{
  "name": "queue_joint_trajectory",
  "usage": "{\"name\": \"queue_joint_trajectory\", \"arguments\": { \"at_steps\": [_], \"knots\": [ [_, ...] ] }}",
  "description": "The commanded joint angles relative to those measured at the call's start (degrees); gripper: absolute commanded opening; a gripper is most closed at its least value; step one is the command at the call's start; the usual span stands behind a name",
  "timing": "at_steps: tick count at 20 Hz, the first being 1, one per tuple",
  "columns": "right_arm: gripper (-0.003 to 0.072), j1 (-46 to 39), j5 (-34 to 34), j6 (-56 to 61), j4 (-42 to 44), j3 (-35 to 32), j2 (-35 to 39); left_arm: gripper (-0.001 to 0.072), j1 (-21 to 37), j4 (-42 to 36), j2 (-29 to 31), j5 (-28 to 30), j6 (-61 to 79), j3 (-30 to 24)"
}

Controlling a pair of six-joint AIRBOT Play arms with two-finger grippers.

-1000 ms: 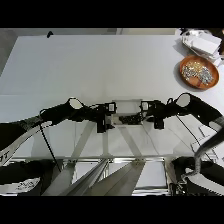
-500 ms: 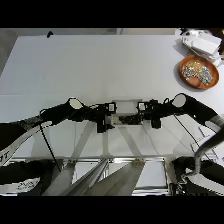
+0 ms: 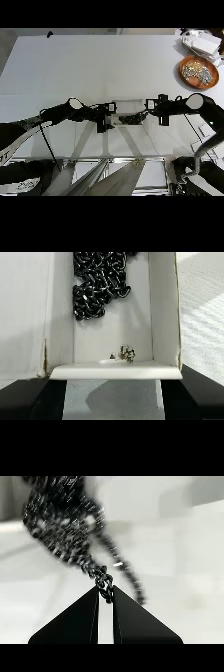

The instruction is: Fold the box and place the chain.

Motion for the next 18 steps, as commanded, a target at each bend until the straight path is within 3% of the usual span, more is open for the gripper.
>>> {"name": "queue_joint_trajectory", "arguments": {
  "at_steps": [1,9,13,18],
  "knots": [
    [0.0013,-0.5,1.8,2.6,5.0,0.1,7.4,0.0323,0.0,0.0,0.0,0.0,0.0,0.0],
    [0.0012,0.3,5.4,8.9,19.7,0.1,18.6,0.0323,0.0,0.0,0.0,0.0,0.0,0.0],
    [0.0012,6.9,2.8,10.6,21.2,0.1,16.1,0.0323,0.0,0.0,0.0,0.0,0.0,0.0],
    [0.0013,13.1,-3.0,14.6,21.1,0.1,6.4,0.0323,0.0,0.0,0.0,0.0,0.0,0.0]
  ]
}}
